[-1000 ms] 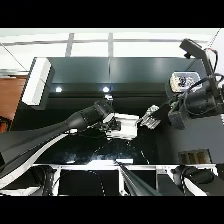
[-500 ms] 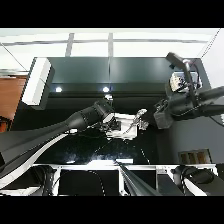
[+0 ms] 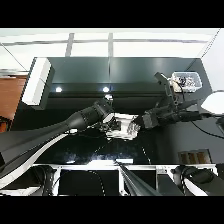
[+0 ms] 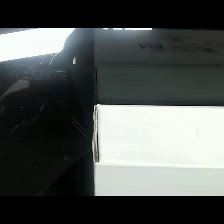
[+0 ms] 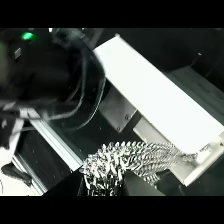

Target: Fold the box and place the chain.

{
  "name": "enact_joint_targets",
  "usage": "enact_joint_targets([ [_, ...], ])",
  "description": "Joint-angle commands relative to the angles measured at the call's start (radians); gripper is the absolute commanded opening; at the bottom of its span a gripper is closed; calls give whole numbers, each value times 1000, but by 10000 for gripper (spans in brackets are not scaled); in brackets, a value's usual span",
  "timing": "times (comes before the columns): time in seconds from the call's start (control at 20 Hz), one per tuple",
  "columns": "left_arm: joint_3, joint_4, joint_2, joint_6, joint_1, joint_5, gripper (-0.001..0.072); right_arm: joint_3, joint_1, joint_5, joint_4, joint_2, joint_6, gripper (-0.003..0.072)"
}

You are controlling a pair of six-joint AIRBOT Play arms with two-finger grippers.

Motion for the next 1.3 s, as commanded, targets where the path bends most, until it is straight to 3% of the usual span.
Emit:
enact_joint_targets([
  [0.0, 0, 0, 0, 0, 1, 0, 27, -36, 1, -53, 29, -51, -12, 7],
  [0.35, 0, 0, 0, 0, 1, 0, 27, -36, 69, -88, -28, -163, -11, 9],
  [0.7, 0, 0, 0, 0, 1, 0, 27, -36, 114, -135, -80, -171, 8, 11],
  [0.75, 0, 0, 0, 0, 1, 0, 27, -36, 114, -135, -80, -171, 9, 25],
  [0.8, 0, 0, 0, 0, 1, 0, 27, -36, 114, -135, -81, -171, 11, 165],
  [0.85, 0, 0, 0, 0, 1, 0, 27, -36, 111, -135, -85, -171, 11, 252],
  [1.05, 0, 0, 0, 0, 1, 0, 27, -6, 54, -80, -163, -119, 19, 253],
  [1.25, -1, 0, 0, 0, 0, 0, 27, 3, -106, 45, -279, 40, 19, 251],
])
